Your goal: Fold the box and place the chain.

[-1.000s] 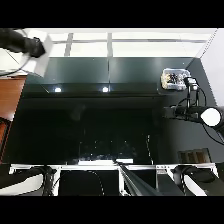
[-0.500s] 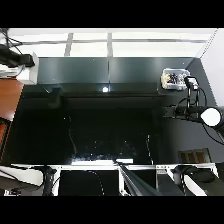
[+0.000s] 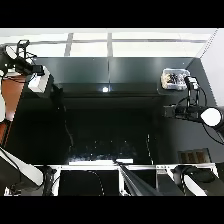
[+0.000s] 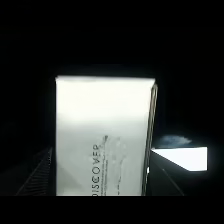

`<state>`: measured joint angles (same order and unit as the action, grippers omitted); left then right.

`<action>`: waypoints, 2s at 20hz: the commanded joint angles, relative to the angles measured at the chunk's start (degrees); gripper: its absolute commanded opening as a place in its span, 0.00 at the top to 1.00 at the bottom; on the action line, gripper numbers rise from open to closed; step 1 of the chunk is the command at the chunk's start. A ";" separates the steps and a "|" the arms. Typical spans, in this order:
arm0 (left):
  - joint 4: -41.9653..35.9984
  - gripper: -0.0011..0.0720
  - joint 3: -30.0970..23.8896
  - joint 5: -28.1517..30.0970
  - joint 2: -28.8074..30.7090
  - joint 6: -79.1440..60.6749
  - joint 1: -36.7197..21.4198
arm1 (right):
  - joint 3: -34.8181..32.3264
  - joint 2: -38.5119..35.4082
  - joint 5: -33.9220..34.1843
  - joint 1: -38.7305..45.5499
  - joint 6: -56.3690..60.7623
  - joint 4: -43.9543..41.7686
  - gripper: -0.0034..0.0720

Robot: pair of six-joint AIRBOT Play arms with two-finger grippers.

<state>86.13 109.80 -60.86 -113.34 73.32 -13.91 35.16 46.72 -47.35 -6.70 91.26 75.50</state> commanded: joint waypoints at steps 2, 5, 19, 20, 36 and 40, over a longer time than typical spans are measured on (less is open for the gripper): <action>0.17 0.01 16.00 -9.44 -0.17 4.44 0.17 | 0.02 -0.02 0.26 0.02 -2.67 -0.35 0.94; -0.28 0.37 13.84 -9.77 9.42 12.07 0.42 | 1.16 -0.02 0.68 0.02 -5.22 -1.31 0.94; -6.38 0.95 -73.77 16.63 78.14 9.62 21.51 | 1.03 0.00 12.76 -11.63 -13.22 0.22 0.94; -5.25 0.95 -78.68 17.25 80.11 9.62 21.20 | -2.34 0.00 16.39 -10.60 -12.00 0.17 0.94; -4.57 0.95 -86.16 17.00 83.69 9.62 19.67 | -8.61 -0.02 12.50 -5.22 -11.17 -0.04 0.94; -4.57 0.95 -86.16 17.00 83.69 9.60 19.67 | -8.61 -0.02 12.48 -5.22 -11.17 -0.04 0.94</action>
<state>81.58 23.66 -43.94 -29.69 82.94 5.74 26.57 46.72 -34.81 -11.94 80.12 75.42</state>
